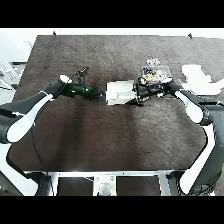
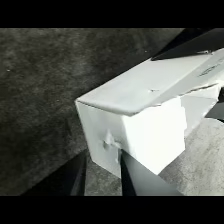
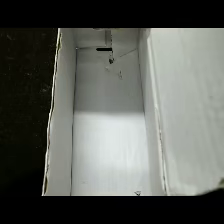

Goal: Fold the box and place the chain.

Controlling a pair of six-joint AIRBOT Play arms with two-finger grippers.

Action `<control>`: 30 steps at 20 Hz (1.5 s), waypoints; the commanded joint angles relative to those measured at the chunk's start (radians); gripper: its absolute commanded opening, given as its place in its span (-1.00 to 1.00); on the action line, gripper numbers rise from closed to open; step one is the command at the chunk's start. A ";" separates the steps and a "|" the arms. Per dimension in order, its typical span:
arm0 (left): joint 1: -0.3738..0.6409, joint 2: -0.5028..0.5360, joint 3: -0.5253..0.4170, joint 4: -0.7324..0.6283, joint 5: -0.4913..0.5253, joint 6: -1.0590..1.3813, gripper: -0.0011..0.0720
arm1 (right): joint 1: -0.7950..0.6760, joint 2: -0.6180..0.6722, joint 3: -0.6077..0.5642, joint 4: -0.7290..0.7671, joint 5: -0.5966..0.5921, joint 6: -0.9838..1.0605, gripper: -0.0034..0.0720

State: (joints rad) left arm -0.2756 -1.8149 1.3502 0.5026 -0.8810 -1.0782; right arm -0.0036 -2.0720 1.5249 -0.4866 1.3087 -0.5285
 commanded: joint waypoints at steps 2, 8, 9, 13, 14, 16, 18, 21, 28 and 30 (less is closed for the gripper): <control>-0.001 0.001 0.001 -0.037 -0.014 0.033 -0.29 | 0.000 0.000 0.000 0.000 0.000 0.000 0.62; -0.018 0.001 0.001 -0.069 -0.001 0.043 -0.03 | 0.000 0.000 0.000 0.000 0.000 0.000 0.62; -0.023 0.001 0.001 -0.070 0.004 0.043 0.06 | 0.000 0.000 0.000 0.000 0.000 0.000 0.62; -0.024 0.001 0.001 -0.076 0.009 0.040 0.05 | 0.000 0.000 0.000 0.000 0.000 0.000 0.62; -0.024 0.001 0.000 -0.069 0.017 0.040 0.05 | 0.000 0.000 0.000 0.000 0.000 0.000 0.62; -0.024 0.001 0.000 -0.042 0.040 0.038 0.05 | 0.000 0.000 0.000 0.000 0.000 0.000 0.62; -0.021 0.000 0.000 -0.009 0.050 0.028 0.05 | 0.000 0.000 0.000 0.000 0.000 0.000 0.62; -0.014 0.000 0.000 0.023 0.045 0.029 0.05 | 0.000 0.000 0.000 0.000 0.000 0.000 0.62; -0.014 -0.004 -0.016 0.029 0.023 0.052 0.06 | 0.000 0.000 0.000 0.000 0.000 0.000 0.62; -0.014 -0.004 -0.016 -0.026 0.008 0.086 0.06 | 0.000 0.000 0.000 0.000 0.000 0.000 0.62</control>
